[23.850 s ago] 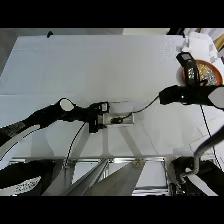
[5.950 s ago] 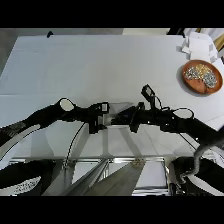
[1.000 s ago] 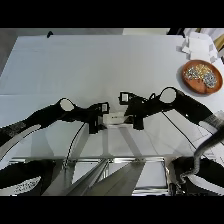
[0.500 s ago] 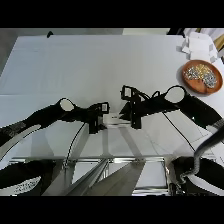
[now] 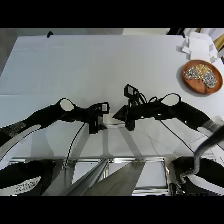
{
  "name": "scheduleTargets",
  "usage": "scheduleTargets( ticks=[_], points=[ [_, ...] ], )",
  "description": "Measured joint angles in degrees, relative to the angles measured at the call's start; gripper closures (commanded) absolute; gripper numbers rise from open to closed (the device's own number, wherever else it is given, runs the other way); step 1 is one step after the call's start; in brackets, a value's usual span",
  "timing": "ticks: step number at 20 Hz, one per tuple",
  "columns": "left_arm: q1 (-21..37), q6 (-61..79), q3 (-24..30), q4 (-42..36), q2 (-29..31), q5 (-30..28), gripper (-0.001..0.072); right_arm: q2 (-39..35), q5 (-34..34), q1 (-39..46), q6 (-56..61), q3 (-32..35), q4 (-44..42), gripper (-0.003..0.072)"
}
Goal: Fold the box and place the chain.
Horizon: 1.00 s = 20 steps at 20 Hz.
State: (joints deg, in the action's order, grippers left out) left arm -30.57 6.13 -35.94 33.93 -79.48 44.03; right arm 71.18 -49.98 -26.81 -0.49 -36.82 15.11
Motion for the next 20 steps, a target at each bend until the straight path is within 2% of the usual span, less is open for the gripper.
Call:
scheduleTargets(
  ticks=[3,10,20],
  points=[
    [0.00,-0.02,0.00,0.00,0.00,0.00,0.0701,1.44,0.24,0.00,-0.50,0.50,-0.28,0.0670],
    [0.00,0.04,0.00,0.02,0.00,-0.02,0.0701,2.27,0.17,0.02,1.46,1.36,5.03,0.0671],
    [-0.02,0.04,0.00,0.02,0.00,-0.09,0.0701,2.38,4.15,0.00,1.77,5.22,6.97,0.0672]
  ],
)
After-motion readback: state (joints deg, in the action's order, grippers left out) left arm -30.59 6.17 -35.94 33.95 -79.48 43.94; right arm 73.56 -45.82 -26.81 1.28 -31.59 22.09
